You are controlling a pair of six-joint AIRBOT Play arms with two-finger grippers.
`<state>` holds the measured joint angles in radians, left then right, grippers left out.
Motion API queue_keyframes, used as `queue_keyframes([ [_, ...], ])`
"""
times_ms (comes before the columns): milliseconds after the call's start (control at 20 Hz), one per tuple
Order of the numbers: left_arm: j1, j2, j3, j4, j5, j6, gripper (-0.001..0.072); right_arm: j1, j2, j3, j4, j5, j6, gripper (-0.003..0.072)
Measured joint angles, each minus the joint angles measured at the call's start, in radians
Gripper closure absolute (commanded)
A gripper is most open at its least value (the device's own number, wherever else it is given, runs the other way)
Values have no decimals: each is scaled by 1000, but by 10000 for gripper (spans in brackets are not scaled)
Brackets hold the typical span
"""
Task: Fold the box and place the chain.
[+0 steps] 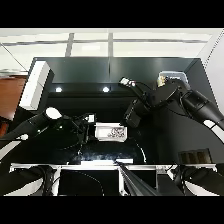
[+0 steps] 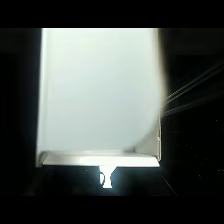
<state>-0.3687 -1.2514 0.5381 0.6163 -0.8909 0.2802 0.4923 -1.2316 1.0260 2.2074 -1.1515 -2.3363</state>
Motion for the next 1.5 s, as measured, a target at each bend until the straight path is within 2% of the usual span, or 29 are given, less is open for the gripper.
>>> queue_keyframes([
  [600,0,0,0,0,0,0,317,99,-5,3,-114,-80,-63,-26],
  [1200,-1,0,0,0,0,-1,316,148,-37,2,-193,-25,-60,-22],
  [1250,-1,0,0,0,0,-1,317,155,-42,2,-203,-20,-53,124],
  [1350,-1,0,0,0,0,-1,317,166,-47,2,-223,-4,-38,218],
  [1500,-1,0,0,0,0,-2,317,174,-51,2,-241,11,-16,219],
])
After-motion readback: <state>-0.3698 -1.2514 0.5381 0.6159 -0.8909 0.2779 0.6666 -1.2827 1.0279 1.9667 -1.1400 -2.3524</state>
